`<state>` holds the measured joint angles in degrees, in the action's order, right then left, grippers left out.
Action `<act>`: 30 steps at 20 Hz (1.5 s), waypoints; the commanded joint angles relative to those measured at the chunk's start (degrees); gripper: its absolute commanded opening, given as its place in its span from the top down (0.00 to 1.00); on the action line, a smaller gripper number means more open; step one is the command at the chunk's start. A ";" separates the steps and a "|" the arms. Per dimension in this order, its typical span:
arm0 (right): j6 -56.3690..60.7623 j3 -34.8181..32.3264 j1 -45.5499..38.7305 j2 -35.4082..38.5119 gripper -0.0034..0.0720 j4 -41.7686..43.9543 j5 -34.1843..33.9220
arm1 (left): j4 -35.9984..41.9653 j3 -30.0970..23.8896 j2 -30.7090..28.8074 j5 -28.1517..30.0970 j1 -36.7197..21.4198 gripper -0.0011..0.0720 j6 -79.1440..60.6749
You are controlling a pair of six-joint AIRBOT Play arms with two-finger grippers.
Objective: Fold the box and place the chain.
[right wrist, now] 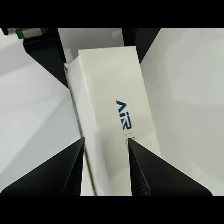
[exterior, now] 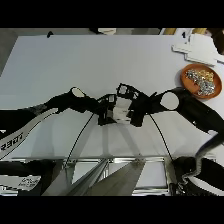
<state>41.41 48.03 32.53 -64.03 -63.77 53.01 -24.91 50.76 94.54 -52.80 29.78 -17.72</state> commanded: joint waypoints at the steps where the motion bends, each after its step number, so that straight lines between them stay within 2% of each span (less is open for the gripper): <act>1: -4.39 0.04 -1.46 1.90 0.57 5.70 1.99 | -0.02 0.07 -0.04 0.09 -0.04 0.70 -0.02; 2: -4.31 0.02 -1.49 1.86 0.61 5.53 1.68 | -0.02 0.07 -0.04 0.07 -0.04 0.70 -0.02; 4: -4.20 -0.52 -1.49 1.46 0.90 5.55 0.44 | -0.02 0.07 -0.04 0.09 -0.04 0.70 -0.02; 5: -4.15 -1.07 -1.49 1.25 0.93 5.57 0.07 | -0.02 0.07 -0.04 0.04 -0.04 0.70 -0.02; 9: -4.09 -4.04 -1.46 1.22 0.93 5.55 -0.50 | -0.02 0.07 -0.04 0.07 -0.04 0.70 -0.02; 15: -3.13 -4.87 -1.46 2.99 0.94 9.38 -7.98 | -0.02 0.07 -0.04 0.07 -0.04 0.70 -0.04; 17: -2.36 -4.90 -1.49 3.02 0.93 7.34 -9.20 | -0.02 0.07 -0.04 0.09 -0.04 0.70 -0.02; 21: 2.36 -4.90 -1.49 2.16 0.94 1.27 -8.94 | -0.02 0.07 -0.04 0.07 -0.04 0.70 -0.02; 30: 2.23 -5.62 -1.46 1.88 0.94 1.25 -6.25 | -0.02 0.07 -0.04 0.09 -0.04 0.70 -0.02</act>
<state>43.51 42.61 31.07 -62.13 -62.35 46.26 -24.93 50.76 94.54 -52.73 29.78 -17.74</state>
